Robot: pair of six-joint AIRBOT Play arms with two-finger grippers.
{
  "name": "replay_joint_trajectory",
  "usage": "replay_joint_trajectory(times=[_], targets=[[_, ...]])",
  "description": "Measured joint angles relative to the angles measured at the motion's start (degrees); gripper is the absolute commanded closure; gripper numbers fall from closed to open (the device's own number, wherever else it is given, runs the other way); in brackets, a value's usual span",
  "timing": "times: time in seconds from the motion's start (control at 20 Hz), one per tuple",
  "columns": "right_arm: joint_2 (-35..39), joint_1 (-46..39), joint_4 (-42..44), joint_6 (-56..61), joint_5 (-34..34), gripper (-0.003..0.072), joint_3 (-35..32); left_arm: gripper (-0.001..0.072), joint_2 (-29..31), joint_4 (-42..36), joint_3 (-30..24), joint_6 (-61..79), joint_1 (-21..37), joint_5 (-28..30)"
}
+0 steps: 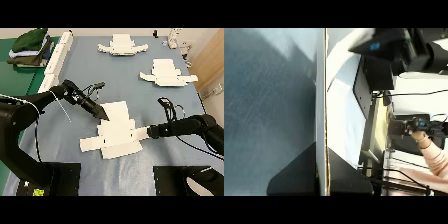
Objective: Fold the box.
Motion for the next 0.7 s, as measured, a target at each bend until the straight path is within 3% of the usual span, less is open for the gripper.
replay_joint_trajectory(times=[0.15, 0.35, 0.55, 0.7], targets=[[0.0, -0.2, -14.0, 10.5, -1.0, 0.0441, 2.1, 0.0697, 1.6, -0.5, 0.6, 6.3, -0.9, 0.0], [0.0, -0.2, -23.8, 19.5, -1.7, 0.0441, 5.8, 0.0701, 5.0, 0.2, 0.4, 14.7, -3.6, 2.1], [0.0, -0.2, -29.4, 26.3, -1.9, 0.0442, 9.3, 0.0701, 11.9, 1.5, -3.7, 22.1, -7.3, 8.7], [-0.2, -0.2, -31.3, 28.8, -2.0, 0.0442, 10.4, 0.07, 19.8, 1.6, -10.1, 27.4, -10.2, 17.5]])
